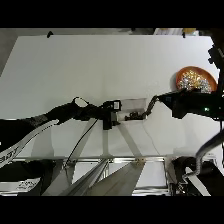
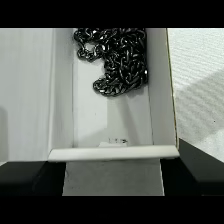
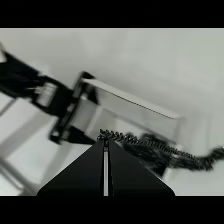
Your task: Fold the box and place the chain.
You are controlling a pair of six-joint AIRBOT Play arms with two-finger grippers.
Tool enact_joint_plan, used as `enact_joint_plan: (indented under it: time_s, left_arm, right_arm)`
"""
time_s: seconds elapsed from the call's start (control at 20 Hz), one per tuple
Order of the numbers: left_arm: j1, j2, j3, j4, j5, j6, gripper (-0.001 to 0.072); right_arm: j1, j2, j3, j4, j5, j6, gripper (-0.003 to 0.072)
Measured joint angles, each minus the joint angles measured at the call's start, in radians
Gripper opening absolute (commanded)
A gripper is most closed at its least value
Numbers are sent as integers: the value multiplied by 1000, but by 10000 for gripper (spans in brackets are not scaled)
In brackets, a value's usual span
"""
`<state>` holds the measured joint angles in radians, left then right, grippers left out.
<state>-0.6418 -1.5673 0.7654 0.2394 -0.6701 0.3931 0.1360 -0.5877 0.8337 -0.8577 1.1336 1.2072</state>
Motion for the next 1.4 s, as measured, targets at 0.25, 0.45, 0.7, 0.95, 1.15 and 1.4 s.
enact_joint_plan:
  time_s: [0.25,0.45,0.7,0.95,1.15,1.4]
  left_arm:
    - [0,0,0,0,0,0,208]
    - [0,0,0,0,0,0,208]
    - [0,0,0,0,0,0,208]
    - [0,0,0,0,0,0,208]
    - [0,0,0,0,0,0,208]
    - [0,0,0,0,0,0,208]
  right_arm:
    - [93,-40,-10,98,-62,-66,9]
    - [163,-127,-38,82,-115,-86,10]
    - [220,-288,-98,8,-158,-93,14]
    - [221,-377,-99,-47,-143,-93,114]
    - [100,-390,2,-76,-60,-86,8]
    - [-89,-454,58,-201,-78,-43,15]
